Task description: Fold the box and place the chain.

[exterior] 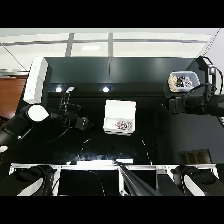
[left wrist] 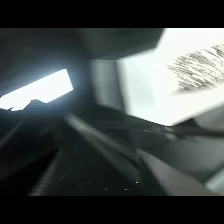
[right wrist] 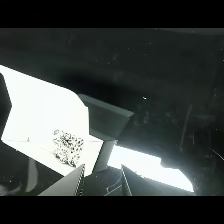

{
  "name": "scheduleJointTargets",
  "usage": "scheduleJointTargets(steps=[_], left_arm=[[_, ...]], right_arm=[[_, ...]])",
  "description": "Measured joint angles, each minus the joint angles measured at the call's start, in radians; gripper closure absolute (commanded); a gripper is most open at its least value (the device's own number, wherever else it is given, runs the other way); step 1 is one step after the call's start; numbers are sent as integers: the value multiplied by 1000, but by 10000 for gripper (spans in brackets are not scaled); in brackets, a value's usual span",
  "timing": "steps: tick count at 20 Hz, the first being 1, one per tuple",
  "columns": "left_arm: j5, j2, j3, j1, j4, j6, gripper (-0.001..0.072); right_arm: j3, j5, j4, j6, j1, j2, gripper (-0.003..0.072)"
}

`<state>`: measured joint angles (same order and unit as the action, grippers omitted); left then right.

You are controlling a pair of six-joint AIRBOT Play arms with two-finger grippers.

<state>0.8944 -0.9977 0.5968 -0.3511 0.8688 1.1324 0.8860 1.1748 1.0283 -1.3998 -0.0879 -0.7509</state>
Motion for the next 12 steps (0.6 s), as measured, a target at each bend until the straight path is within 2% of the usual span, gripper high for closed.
scheduleJointTargets(steps=[2, 4, 9, 12], left_arm=[[10, -40, -34, 21, -172, -378, -5], [-6, -78, -48, 22, -249, -655, -6], [-31, -170, -11, -6, -313, -1090, -5], [-19, -261, 48, -12, -320, -1230, -5]], right_arm=[[-3, -2, 1, 0, 0, 0, 410], [-6, -2, 0, 0, 0, 0, 410], [-8, -7, 1, 0, 0, 0, 410], [-8, -19, 1, 0, 0, 0, 410]])
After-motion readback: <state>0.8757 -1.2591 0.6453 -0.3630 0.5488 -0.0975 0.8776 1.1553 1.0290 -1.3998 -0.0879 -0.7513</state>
